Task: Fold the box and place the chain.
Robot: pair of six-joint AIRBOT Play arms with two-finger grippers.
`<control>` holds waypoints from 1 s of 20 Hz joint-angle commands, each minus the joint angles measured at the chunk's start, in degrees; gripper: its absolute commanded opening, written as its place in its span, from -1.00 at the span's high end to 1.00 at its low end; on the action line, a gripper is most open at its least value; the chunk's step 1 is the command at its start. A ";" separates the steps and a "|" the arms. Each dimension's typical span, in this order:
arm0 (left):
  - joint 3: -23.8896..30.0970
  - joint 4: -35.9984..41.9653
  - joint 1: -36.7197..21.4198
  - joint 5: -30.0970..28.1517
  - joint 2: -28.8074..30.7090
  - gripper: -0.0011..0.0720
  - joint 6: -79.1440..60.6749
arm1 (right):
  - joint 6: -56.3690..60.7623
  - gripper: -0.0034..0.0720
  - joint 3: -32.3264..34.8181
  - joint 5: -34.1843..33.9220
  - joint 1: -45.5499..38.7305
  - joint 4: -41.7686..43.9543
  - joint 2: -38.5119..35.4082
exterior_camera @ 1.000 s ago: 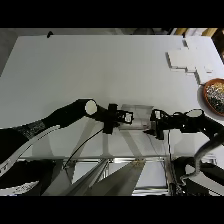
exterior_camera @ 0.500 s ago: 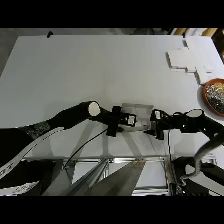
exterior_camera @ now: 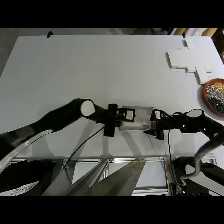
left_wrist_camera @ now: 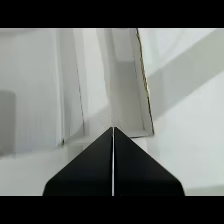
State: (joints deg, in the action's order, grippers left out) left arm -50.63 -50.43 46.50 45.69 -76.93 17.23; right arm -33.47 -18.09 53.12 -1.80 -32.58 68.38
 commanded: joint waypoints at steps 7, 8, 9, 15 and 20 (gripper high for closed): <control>5.95 -13.00 -11.43 1.95 17.09 0.97 66.47 | -0.02 -0.18 -0.04 0.02 -0.04 0.00 -0.04; 8.98 -11.80 -13.03 0.02 16.96 0.97 69.48 | 0.00 -0.18 -0.04 0.02 -0.04 0.02 -0.04; 11.91 -9.73 -14.12 -1.81 16.70 0.97 70.66 | 0.00 -0.18 -0.04 0.00 -0.04 0.00 -0.04; 18.25 6.19 -14.69 -3.41 8.13 0.96 63.32 | 0.00 -0.18 -0.04 0.02 -0.04 0.00 -0.04; 18.25 13.60 -13.16 -5.53 1.70 0.95 57.70 | -0.02 -0.18 -0.04 0.02 -0.04 0.00 -0.04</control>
State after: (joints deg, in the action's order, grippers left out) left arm -32.82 -42.28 32.80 41.08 -72.05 78.28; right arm -33.50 -18.09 53.12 -1.80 -32.58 68.38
